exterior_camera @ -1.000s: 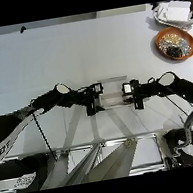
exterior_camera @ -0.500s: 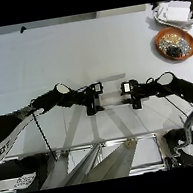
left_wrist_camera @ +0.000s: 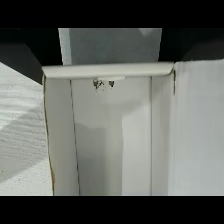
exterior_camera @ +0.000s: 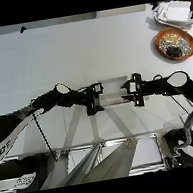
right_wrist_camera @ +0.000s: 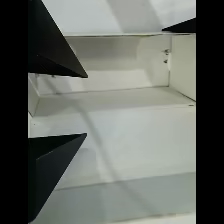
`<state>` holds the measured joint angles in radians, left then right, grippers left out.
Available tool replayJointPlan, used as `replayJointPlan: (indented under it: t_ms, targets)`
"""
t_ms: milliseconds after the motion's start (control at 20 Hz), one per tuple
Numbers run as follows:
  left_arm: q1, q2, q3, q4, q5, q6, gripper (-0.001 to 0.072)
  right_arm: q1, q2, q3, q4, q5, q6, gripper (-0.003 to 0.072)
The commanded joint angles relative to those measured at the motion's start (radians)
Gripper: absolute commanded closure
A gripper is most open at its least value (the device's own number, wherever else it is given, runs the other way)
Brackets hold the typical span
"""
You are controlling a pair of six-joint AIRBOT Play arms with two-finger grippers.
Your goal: Fold the box and place the chain.
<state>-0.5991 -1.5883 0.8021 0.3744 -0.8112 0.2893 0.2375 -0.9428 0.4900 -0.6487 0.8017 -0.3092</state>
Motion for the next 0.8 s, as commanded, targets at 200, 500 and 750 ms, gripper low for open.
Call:
replayJointPlan:
  t_ms: [200, 500, 750]
  targets:
    - [0.0, 0.0, 0.0, 0.0, -0.002, -0.001, 0.0501, -0.031, 0.11, 0.0, -0.36, -0.004, 0.951, 0.0672]
    - [0.0, 0.0, 0.0, 0.0, -0.002, -0.001, 0.0501, -0.284, 0.112, 0.0, -0.59, 0.013, 1.535, 0.0673]
    - [0.0, 0.0, 0.0, 0.0, -0.002, -0.001, 0.0501, -0.406, 0.094, -0.041, -0.584, 0.038, 1.595, 0.0673]
